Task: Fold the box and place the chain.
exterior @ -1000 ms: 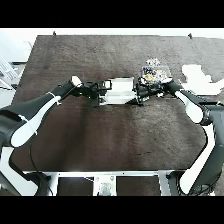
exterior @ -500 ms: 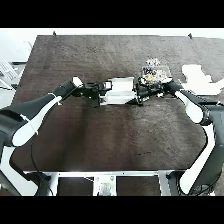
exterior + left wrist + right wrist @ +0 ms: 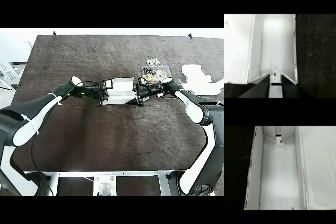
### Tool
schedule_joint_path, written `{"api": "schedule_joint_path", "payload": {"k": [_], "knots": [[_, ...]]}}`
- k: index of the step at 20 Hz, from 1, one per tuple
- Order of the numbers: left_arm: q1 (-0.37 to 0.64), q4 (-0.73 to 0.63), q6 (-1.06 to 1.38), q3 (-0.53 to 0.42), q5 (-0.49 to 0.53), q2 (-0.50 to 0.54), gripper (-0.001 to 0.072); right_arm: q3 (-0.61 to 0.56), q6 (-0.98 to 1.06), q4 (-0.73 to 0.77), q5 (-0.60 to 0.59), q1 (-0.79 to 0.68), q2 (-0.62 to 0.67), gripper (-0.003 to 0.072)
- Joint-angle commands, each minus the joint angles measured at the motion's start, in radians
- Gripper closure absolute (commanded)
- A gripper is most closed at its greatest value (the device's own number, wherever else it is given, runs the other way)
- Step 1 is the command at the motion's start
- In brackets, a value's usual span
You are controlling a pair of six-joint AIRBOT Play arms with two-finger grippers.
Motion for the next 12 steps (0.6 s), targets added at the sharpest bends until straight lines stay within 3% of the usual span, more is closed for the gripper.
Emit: {"api": "schedule_joint_path", "payload": {"k": [1, 2, 12], "knots": [[0.0, -0.077, 0.05, 0.001, -0.02, -0.011, 0.0279, 0.0, 0.001, 0.0, 0.0, 0.0, 0.0, 0.011], [0.0, -0.082, 0.047, 0.001, -0.021, -0.013, 0.0184, 0.0, 0.001, 0.0, 0.0, 0.0, 0.0, 0.011], [0.0, -0.082, 0.042, 0.001, -0.022, -0.014, 0.0152, 0.0, 0.001, 0.0, 0.0, 0.0, 0.0, 0.011]]}}
